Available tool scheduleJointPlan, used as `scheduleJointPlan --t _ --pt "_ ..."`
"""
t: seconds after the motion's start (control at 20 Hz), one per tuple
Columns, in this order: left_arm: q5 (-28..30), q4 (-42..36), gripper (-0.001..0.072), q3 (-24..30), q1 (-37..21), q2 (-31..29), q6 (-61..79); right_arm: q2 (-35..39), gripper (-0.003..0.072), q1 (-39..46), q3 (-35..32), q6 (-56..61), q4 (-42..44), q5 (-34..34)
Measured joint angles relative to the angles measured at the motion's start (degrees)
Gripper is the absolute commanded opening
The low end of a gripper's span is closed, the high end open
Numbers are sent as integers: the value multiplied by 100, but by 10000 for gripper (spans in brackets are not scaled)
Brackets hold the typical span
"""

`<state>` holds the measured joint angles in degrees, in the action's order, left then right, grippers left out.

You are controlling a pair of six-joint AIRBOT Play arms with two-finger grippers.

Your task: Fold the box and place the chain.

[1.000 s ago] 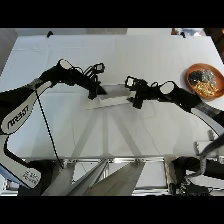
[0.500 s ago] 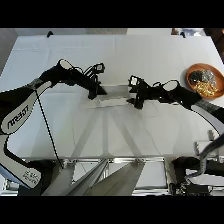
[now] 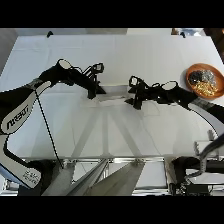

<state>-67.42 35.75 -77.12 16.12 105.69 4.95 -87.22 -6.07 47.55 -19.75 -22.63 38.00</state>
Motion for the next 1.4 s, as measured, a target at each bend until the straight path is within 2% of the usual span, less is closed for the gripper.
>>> scheduleJointPlan --t 0.35,0.65,0.85,1.4 --pt "2 -22 6 2 2 0 -9 72 480 0 24 -111 -35 -96" --pt "-55 -44 6 4 11 0 -11 192 480 9 31 -258 -402 570" --pt "-28 -55 6 4 11 2 -9 315 480 125 33 -264 -492 737" --pt "7 -20 6 4 9 2 -9 361 480 236 31 391 -568 31"
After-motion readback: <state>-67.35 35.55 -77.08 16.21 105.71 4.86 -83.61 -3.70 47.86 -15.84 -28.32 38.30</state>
